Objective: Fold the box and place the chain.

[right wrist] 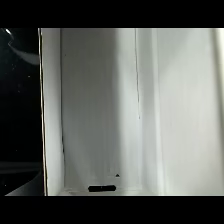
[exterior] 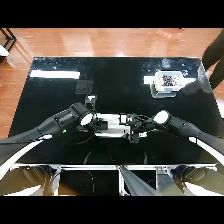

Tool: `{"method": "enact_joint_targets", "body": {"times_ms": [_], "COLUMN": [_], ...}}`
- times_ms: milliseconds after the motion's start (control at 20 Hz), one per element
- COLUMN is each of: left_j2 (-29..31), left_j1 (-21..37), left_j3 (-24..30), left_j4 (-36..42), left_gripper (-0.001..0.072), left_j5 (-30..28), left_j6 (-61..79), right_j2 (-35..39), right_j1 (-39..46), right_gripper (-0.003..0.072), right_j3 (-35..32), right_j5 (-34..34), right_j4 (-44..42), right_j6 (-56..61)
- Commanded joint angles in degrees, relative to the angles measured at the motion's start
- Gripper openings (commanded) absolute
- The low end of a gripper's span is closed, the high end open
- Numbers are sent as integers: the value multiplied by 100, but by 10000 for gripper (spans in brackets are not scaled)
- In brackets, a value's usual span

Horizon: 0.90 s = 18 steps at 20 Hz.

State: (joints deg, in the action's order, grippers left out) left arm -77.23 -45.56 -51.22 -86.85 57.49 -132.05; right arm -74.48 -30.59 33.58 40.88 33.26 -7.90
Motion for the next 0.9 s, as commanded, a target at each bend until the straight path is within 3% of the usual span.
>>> {"method": "enact_joint_targets", "body": {"times_ms": [0, 750, 850], "left_j2": [-4, -367, -367], "left_j1": [-2, -20, -39], "left_j3": [-7, -321, -321], "left_j4": [-63, -162, -160], "left_gripper": [347, 344, 300], "left_j5": [4, 304, 308], "left_j6": [-46, -42, -42], "right_j2": [0, 0, 0], "right_j1": [4, 4, 4], "right_gripper": [355, 355, 355], "right_j3": [0, 0, 0], "right_j5": [0, 0, 0], "right_j4": [0, 0, 0], "right_j6": [0, 0, 0]}}
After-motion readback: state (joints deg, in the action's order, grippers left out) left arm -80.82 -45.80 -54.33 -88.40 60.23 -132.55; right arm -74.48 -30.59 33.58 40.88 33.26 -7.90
